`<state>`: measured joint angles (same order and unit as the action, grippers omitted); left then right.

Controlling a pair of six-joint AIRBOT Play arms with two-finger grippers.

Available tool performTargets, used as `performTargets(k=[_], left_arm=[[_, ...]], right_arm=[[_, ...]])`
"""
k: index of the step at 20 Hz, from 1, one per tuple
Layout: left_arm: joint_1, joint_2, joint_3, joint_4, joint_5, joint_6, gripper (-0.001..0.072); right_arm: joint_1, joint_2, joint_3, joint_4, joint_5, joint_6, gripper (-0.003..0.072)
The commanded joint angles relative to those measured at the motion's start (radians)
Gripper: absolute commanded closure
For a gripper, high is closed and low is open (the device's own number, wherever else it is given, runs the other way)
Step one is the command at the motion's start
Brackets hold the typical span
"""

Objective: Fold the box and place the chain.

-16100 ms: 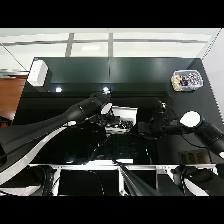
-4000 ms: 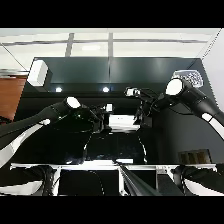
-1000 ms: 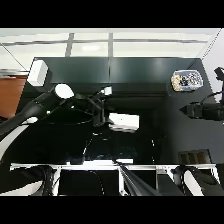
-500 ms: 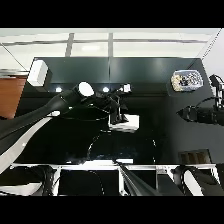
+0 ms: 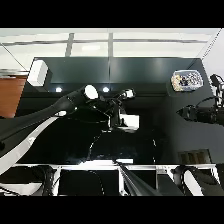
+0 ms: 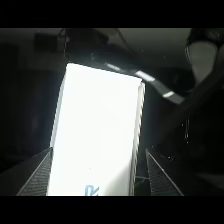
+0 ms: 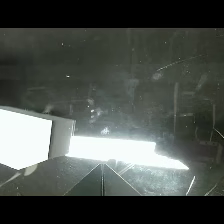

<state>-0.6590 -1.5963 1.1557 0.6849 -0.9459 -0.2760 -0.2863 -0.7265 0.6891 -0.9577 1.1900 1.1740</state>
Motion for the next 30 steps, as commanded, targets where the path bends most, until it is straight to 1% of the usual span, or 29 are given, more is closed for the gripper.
performTargets(k=[1,4,6,8,12,14,15,16,17,19,21,23,24,26,27,30], left_arm=[[-0.012,-0.002,0.001,0.049,-0.005,-0.001,0.0004],[-0.035,-0.003,0.001,0.101,-0.002,0.0,0.0004],[-0.062,-0.003,0.001,0.161,0.013,0.0,0.0004],[-0.094,-0.004,0.001,0.217,0.056,-0.005,0.0004],[-0.148,-0.024,0.001,0.24,0.164,-0.071,0.0004],[-0.169,-0.033,0.001,0.322,0.186,-0.167,0.0007],[-0.177,-0.031,0.001,0.357,0.172,-0.208,0.0128],[-0.182,-0.021,0.001,0.388,0.143,-0.235,0.043],[-0.18,-0.005,0.001,0.41,0.115,-0.257,0.0517],[-0.152,0.048,0.001,0.456,0.063,-0.348,0.0517],[-0.079,0.113,-0.001,0.54,-0.003,-0.518,0.0517],[0.04,0.172,-0.002,0.661,-0.119,-0.732,0.0517],[0.116,0.2,-0.006,0.729,-0.188,-0.837,0.0517],[0.291,0.25,-0.028,0.827,-0.308,-0.975,0.0517],[0.396,0.275,-0.047,0.852,-0.343,-1.014,0.0517],[0.715,0.323,-0.105,0.846,-0.358,-1.054,0.0517]], right_arm=[[0.0,0.001,0.0,0.003,-0.002,0.001,0.0668],[0.0,0.001,0.0,0.005,-0.002,0.001,0.0668],[0.0,0.001,0.0,0.005,-0.002,0.001,0.0668],[0.0,0.001,0.0,0.005,-0.002,0.001,0.0668],[0.0,0.001,0.0,0.005,-0.002,0.002,0.0668],[0.0,0.001,0.0,0.005,-0.002,0.002,0.0668],[0.0,0.001,0.0,0.005,-0.003,0.002,0.0668],[0.0,0.001,0.0,0.005,-0.003,0.002,0.0668],[0.0,0.001,0.0,0.005,-0.003,0.002,0.0668],[0.0,0.001,0.0,0.005,-0.003,0.002,0.0668],[0.0,0.001,0.0,0.005,-0.001,0.002,0.0668],[0.0,0.001,0.0,0.005,-0.002,0.002,0.0667],[0.0,0.001,0.0,0.005,-0.003,0.002,0.0668],[0.0,0.001,0.0,0.005,-0.003,0.002,0.0668],[0.0,0.001,0.0,0.005,-0.003,0.002,0.0668],[0.0,0.001,0.0,0.005,-0.008,0.002,0.0668]])
